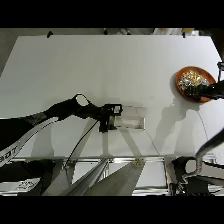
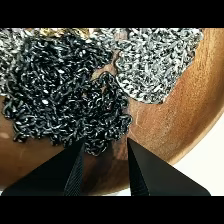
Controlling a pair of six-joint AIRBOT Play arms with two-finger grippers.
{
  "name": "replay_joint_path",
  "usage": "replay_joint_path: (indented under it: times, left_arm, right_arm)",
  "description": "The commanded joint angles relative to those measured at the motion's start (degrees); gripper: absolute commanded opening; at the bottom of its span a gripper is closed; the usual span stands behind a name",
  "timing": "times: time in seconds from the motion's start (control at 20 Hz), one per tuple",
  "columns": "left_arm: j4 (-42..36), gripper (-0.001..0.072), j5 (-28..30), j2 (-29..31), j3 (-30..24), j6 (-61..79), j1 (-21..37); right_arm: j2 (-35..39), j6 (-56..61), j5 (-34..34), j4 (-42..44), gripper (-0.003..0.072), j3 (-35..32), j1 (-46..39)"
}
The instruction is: Fold the box and place the chain.
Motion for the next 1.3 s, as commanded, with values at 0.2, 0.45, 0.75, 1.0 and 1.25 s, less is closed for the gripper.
replay_joint_path:
  times: [0.2, 0.45, 0.75, 1.0, 1.25]
  left_arm:
    - [0.02, 0.0256, 0.02, 0.00, -0.02, 0.00, 0.00]
    - [0.02, 0.0256, 0.02, 0.00, -0.02, 0.00, 0.00]
    - [0.02, 0.0256, 0.02, 0.00, 0.00, 0.00, 0.00]
    - [0.02, 0.0256, 0.02, 0.00, 0.00, 0.00, 0.00]
    - [0.02, 0.0256, 0.02, 0.00, 0.00, 0.00, 0.00]
  right_arm:
    - [-1.40, -3.63, -0.55, 3.48, 0.0223, -0.02, -1.03]
    - [-3.96, -3.43, -1.84, 4.79, 0.0216, -0.02, -1.03]
    - [-2.21, -3.26, -0.61, 4.81, 0.0014, -0.02, -1.03]
    - [10.43, -5.53, 2.45, 7.69, 0.0014, -0.02, -1.03]
    - [25.70, -10.08, 9.44, 18.51, 0.0014, -0.02, -0.61]
